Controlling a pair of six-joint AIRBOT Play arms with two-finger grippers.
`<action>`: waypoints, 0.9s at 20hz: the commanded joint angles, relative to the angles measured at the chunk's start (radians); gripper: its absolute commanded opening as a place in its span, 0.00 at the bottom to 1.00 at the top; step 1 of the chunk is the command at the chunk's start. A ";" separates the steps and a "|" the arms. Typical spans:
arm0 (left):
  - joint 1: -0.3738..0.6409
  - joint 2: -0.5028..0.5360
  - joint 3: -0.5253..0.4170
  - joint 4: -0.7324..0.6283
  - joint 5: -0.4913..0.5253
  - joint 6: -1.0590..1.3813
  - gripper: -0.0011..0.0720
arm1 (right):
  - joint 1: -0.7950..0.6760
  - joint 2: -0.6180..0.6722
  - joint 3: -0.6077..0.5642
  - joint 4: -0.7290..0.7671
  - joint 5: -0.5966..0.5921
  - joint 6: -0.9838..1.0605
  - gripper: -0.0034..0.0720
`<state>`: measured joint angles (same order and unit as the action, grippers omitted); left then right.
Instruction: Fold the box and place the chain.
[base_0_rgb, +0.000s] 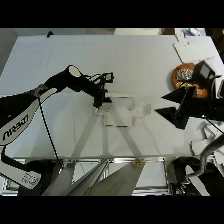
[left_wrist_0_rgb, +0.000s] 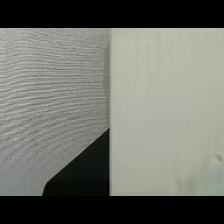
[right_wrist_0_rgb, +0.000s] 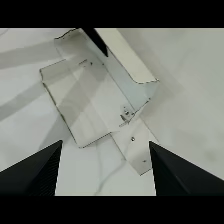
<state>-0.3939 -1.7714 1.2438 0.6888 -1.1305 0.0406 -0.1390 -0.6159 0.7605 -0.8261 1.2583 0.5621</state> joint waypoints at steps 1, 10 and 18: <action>-0.001 -0.001 0.000 0.000 0.000 0.000 0.03 | 0.081 -0.018 -0.001 -0.061 0.031 -0.112 0.86; -0.001 -0.001 0.000 0.000 0.000 0.000 0.03 | 0.250 -0.147 -0.175 -0.191 -0.276 -0.330 0.87; -0.001 -0.001 0.000 0.000 0.000 0.000 0.03 | 0.268 -0.168 -0.222 -0.187 -0.355 -0.330 0.87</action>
<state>-0.3939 -1.7714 1.2438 0.6888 -1.1305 0.0406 0.1234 -0.7784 0.5484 -1.0145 0.9371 0.2352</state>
